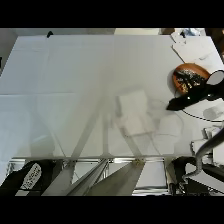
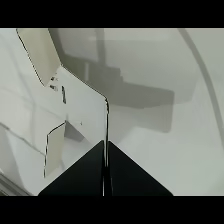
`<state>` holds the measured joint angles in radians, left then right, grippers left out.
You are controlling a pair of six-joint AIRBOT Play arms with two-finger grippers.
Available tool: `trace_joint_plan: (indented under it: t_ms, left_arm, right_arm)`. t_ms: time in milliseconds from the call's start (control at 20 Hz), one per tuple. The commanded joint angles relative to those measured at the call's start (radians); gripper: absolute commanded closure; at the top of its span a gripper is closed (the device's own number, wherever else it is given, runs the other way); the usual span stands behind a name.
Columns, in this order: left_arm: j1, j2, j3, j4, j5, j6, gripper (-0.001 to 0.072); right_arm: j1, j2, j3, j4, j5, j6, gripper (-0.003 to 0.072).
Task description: Fold the box and place the chain.
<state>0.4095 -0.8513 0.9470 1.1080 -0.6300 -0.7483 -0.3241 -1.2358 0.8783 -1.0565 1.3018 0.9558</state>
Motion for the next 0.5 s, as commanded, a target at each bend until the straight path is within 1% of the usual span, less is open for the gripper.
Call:
trace_joint_plan:
  t_ms: [0,100,300,450]
  left_arm:
    - [0.000,0.000,0.000,0.000,0.000,0.000,0.0013]
    - [0.000,0.000,0.000,0.000,0.000,0.000,0.0013]
    - [0.000,0.000,0.000,0.000,0.000,0.000,0.0013]
    - [0.000,0.000,0.000,0.000,0.001,0.000,0.0013]
  right_arm:
    - [0.015,0.017,-0.002,0.277,-0.117,-0.112,0.0673]
    - [0.050,0.017,-0.022,0.273,-0.229,-0.112,0.0673]
    - [0.157,0.011,-0.116,0.354,-0.517,-0.113,0.0673]
    - [0.281,-0.028,-0.169,0.365,-0.664,-0.113,0.0673]
